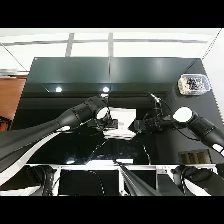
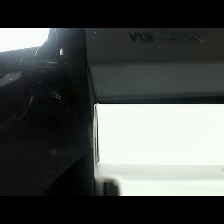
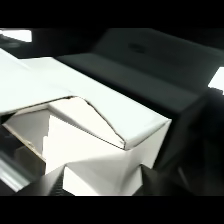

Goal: Fold the box and place the chain.

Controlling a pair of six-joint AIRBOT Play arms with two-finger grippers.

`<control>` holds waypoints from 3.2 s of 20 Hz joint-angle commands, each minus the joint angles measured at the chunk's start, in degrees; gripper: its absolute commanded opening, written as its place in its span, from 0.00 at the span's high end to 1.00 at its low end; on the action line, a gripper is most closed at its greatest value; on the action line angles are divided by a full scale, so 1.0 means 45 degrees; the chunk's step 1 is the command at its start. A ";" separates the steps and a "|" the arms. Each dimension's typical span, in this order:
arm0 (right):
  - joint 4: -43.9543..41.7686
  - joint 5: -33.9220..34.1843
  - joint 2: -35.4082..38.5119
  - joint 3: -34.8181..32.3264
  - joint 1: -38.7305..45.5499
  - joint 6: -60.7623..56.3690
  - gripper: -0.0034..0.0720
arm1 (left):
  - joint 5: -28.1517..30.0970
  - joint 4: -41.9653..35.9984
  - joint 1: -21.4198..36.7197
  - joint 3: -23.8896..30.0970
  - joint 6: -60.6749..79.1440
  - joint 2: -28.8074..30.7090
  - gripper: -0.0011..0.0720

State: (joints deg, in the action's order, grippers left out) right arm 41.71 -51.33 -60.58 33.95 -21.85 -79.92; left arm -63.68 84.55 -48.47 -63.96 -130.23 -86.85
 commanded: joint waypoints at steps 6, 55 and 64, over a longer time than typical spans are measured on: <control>0.3895 0.0219 -0.1103 0.1355 -0.1836 -0.4216 0.31 | 0.0000 0.0005 0.0005 -0.0010 0.0000 0.0000 0.95; 0.9209 -0.3249 -0.3113 0.4653 -0.4546 -1.0671 0.49 | -0.0010 0.0005 0.0005 -0.0010 0.0000 0.0000 0.95; 1.8865 -0.5668 0.2647 0.4376 -0.2939 -1.0064 0.49 | -0.0005 0.0000 0.0005 -0.0010 0.0000 0.0000 0.95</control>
State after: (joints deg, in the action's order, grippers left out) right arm 103.70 -72.49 -54.04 54.50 -39.29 -123.87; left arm -63.70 84.60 -48.47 -63.96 -130.23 -86.85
